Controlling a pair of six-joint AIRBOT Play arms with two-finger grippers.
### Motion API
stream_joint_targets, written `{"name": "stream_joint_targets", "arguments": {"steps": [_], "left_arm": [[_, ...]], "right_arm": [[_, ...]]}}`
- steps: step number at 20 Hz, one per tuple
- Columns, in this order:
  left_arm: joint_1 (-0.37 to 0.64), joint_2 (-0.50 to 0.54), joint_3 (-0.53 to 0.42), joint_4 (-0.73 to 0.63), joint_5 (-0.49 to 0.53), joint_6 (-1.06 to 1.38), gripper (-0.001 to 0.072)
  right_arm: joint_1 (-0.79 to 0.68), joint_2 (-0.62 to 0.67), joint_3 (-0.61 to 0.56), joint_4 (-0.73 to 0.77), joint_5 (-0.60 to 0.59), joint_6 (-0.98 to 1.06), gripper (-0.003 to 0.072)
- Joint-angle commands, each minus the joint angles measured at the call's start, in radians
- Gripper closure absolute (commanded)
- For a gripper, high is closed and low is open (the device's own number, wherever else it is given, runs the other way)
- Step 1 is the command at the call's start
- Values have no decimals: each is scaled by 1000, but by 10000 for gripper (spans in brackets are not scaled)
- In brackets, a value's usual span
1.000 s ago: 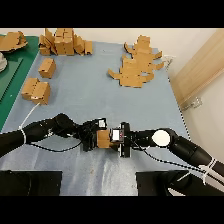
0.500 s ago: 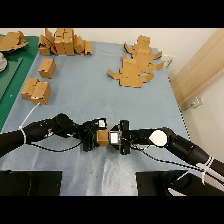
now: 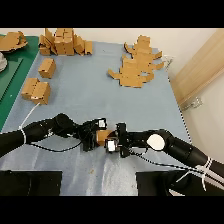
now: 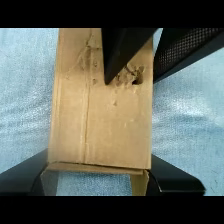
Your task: Fold the box.
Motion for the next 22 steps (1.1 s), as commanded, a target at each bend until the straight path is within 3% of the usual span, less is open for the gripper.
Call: {"name": "stream_joint_targets", "arguments": {"steps": [1, 11, 22], "left_arm": [[0, 0, 1, 0, 0, 0, 295], [0, 0, 1, 0, 0, 0, 295], [0, 0, 1, 0, 0, 0, 294]], "right_arm": [[17, 0, 0, -14, 5, 2, 407], [17, 30, 43, -84, -31, 2, 385], [17, 29, 76, -117, 8, 81, 387]]}}
